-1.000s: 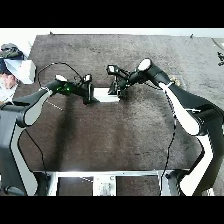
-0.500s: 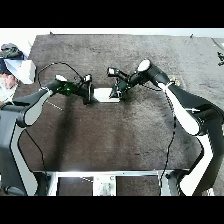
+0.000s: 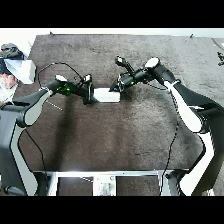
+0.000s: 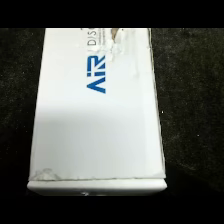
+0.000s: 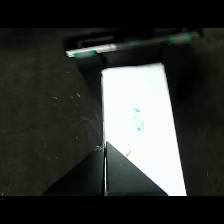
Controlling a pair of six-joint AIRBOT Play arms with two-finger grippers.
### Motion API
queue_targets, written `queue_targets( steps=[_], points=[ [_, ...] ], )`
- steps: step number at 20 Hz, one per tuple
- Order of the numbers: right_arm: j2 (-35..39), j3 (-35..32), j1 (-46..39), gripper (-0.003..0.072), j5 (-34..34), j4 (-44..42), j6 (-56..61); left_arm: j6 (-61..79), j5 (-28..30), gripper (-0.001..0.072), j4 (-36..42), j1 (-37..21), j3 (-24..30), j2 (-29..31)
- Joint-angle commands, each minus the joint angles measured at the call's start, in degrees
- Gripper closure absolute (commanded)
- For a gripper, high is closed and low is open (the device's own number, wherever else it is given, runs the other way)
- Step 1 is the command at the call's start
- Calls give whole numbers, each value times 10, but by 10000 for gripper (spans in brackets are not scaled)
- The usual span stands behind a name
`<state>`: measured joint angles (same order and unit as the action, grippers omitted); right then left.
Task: Fold the box and place the chain.
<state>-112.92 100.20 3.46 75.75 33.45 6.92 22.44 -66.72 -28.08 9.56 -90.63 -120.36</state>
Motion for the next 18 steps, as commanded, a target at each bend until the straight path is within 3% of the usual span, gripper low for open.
queue_targets(
  steps=[1, 10, 15, 18],
  points=[
    [-24, 0, -3, 698, 6, 8, 35, 1, 1, 386, 0, 0, 0, 0],
    [-51, 0, -6, 698, 9, 72, 51, 1, 1, 386, 0, 0, 0, 0],
    [-4, 0, -33, 699, 28, -124, 16, 1, 1, 386, 0, 0, 0, 0],
    [56, 0, -49, 700, 50, -171, 17, 1, 1, 386, 0, 0, 0, 0]
  ],
)
